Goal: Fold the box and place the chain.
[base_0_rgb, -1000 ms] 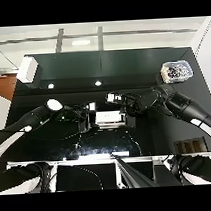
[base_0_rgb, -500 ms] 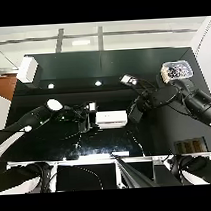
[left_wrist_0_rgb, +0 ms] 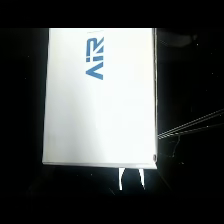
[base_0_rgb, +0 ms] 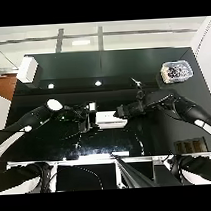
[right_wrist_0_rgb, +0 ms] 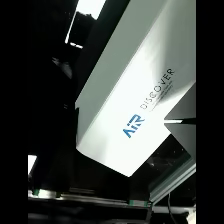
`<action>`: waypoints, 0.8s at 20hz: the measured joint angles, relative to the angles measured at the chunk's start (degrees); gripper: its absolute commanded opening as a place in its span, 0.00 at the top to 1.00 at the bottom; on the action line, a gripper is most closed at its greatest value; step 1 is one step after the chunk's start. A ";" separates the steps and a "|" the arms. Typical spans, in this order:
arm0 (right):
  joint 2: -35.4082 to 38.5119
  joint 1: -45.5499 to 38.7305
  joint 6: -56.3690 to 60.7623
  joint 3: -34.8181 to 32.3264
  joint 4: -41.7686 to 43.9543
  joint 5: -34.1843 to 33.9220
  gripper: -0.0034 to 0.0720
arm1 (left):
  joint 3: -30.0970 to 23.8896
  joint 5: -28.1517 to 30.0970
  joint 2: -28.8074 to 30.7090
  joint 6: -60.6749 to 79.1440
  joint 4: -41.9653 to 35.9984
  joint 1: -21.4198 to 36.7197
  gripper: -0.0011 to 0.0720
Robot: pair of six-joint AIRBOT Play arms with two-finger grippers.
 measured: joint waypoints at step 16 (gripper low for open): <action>-6.03 2.45 0.94 -0.24 1.25 1.49 0.92 | 0.00 -0.02 0.00 0.04 0.04 0.00 0.33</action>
